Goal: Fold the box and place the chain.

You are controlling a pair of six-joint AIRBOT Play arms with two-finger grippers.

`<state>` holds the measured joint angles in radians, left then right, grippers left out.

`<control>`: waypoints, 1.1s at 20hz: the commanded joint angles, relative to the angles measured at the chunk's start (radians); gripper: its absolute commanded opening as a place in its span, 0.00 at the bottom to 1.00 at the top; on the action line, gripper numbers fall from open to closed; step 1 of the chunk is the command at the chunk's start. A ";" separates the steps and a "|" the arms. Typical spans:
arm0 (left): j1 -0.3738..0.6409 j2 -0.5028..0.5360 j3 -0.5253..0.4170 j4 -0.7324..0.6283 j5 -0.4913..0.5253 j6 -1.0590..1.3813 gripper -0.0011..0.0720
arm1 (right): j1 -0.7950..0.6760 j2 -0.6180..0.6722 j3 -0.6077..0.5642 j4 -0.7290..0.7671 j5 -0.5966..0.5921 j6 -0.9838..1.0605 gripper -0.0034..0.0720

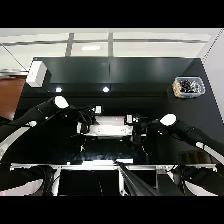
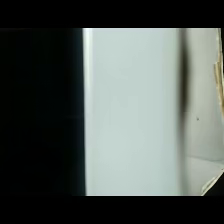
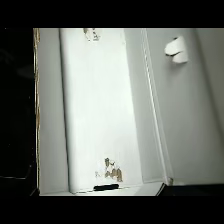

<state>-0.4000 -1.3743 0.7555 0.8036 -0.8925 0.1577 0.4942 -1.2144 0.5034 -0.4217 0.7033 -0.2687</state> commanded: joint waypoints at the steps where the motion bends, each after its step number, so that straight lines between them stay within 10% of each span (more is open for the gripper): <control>1: 0.000 0.000 0.000 0.000 -0.005 -0.008 0.05 | 0.000 -0.008 0.002 -0.001 -0.011 -0.005 0.96; 22: 0.000 0.000 0.000 0.000 -0.009 -0.008 0.05 | 0.030 -0.035 0.028 -0.084 -0.014 0.064 0.88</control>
